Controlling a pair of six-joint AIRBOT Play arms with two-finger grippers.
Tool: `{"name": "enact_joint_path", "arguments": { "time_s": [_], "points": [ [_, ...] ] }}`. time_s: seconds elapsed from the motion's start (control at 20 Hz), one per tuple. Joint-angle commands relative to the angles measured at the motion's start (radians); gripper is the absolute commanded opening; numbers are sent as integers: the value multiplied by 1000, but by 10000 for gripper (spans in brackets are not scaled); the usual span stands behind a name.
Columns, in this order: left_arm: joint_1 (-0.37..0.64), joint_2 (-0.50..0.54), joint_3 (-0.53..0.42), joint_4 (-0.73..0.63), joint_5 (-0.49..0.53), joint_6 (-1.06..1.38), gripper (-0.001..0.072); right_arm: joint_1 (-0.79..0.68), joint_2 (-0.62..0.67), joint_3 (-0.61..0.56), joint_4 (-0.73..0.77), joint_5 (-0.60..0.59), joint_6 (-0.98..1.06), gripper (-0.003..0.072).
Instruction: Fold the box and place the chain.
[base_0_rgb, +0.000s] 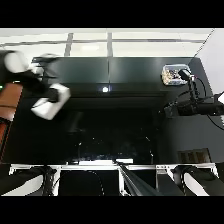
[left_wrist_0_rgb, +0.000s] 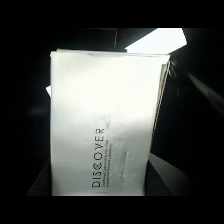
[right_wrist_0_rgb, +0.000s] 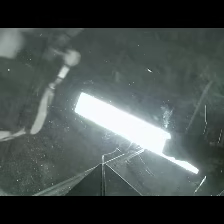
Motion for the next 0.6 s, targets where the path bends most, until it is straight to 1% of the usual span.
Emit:
{"name": "enact_joint_path", "arguments": {
  "time_s": [0.0, 0.1, 0.15, 0.2, 0.3, 0.4, 0.55],
  "points": [
    [383, 56, -129, -73, 90, -19, 332, 1, 1, 0, 5, -20, 31, 11],
    [517, 18, -124, -209, 156, 120, 332, 1, 0, 0, 8, -35, 46, 11],
    [555, -9, -108, -225, 187, 142, 332, 1, 0, 0, 8, -43, 54, 11],
    [579, -42, -91, -214, 215, 179, 332, 1, 0, 0, 8, -55, 68, 11],
    [590, -118, -53, -183, 254, 250, 333, 1, 0, 0, 8, -81, 85, 11],
    [581, -199, -9, -190, 288, 297, 334, 1, 0, 0, 8, -108, 104, 11],
    [566, -315, 72, -190, 312, 331, 333, 1, 0, 0, 8, -134, 126, 11]
  ]
}}
